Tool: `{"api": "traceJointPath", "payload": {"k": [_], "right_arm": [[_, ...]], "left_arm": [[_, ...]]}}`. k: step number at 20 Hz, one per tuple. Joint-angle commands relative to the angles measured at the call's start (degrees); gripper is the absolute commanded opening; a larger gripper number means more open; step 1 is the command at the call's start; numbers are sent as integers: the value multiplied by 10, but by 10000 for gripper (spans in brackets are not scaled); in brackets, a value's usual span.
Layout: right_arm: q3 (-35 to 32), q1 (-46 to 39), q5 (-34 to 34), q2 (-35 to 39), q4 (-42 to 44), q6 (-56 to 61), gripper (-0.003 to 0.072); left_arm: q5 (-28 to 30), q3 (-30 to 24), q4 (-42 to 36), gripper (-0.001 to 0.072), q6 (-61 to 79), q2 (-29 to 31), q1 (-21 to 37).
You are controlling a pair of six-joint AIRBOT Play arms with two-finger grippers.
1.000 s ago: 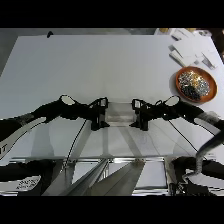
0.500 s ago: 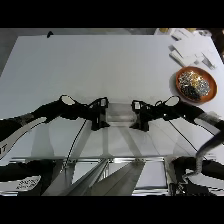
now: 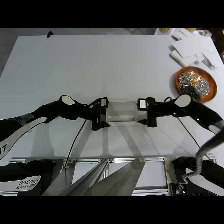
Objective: Fold the box and place the chain.
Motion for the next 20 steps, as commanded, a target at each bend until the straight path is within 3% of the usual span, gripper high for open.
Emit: {"api": "traceJointPath", "payload": {"k": [1, 3, 5, 6, 7, 9, 15, 17, 20], "right_arm": [[1, -31, 26, 61, -17, 40, 659], [1, -31, 52, 78, -1, 66, 600], [1, -20, 72, 79, 52, 72, 394], [1, -10, 72, 79, 82, 73, 251], [0, 2, 71, 79, 103, 72, 13], [1, 29, 28, 75, 158, 72, 18], [1, 91, -227, -6, 372, 80, 18], [1, 91, -266, -42, 354, 132, 18], [1, 91, -261, -73, 267, 212, 18]], "left_arm": [[-1, 0, 1, 107, 1, 0, 0], [-1, 0, 1, 107, 1, 0, 0], [-1, 0, 1, 107, 1, 0, 0], [-1, 0, 1, 107, 1, 0, 0], [-1, 0, 1, 107, 1, 0, 0], [-1, 0, 1, 107, 1, 0, 0], [-1, 0, 1, 107, 1, 0, 0], [-1, 0, 1, 107, 1, 0, 0], [-1, 0, 1, 107, 1, 0, 0]]}}
